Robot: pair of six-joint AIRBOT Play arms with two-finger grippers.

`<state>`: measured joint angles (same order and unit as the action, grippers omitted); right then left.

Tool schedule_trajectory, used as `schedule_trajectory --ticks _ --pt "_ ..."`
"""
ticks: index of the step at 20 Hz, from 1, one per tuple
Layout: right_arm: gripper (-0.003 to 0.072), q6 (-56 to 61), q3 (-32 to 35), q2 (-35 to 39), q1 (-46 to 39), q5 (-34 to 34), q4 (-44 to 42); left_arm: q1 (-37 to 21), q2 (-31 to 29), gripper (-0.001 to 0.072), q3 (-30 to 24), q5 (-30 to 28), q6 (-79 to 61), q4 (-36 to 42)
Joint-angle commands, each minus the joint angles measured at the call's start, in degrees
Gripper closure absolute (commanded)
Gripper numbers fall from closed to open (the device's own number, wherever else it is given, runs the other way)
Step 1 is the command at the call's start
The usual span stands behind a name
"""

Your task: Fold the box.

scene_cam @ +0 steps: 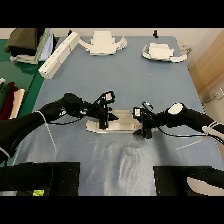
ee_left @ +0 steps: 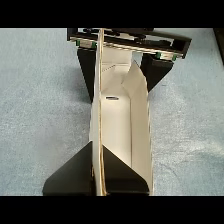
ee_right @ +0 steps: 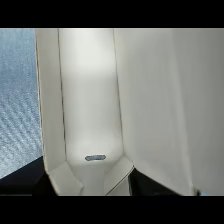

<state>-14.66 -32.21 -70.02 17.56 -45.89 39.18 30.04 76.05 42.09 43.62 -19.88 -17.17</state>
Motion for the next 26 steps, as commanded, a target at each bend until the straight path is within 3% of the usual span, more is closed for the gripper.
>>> schedule_trajectory --ticks 1,13,18,26 --pt "0.0178 0.02 0.02 -0.02 0.04 0.85 0.00 -0.02 0.02 0.0695 -0.02 -0.02 -0.02 0.00" --pt "0.0177 0.02 0.02 -0.02 0.02 0.87 0.04 -0.02 0.02 0.0695 -0.02 -0.02 -0.02 0.00" --pt "0.0177 0.02 0.02 -0.02 0.02 0.87 0.02 0.00 0.02 0.0695 -0.02 0.02 -0.13 7.32" --pt "0.0176 0.02 0.02 -0.02 0.02 0.87 0.04 0.00 0.02 0.0695 -0.02 0.02 -0.15 7.30"
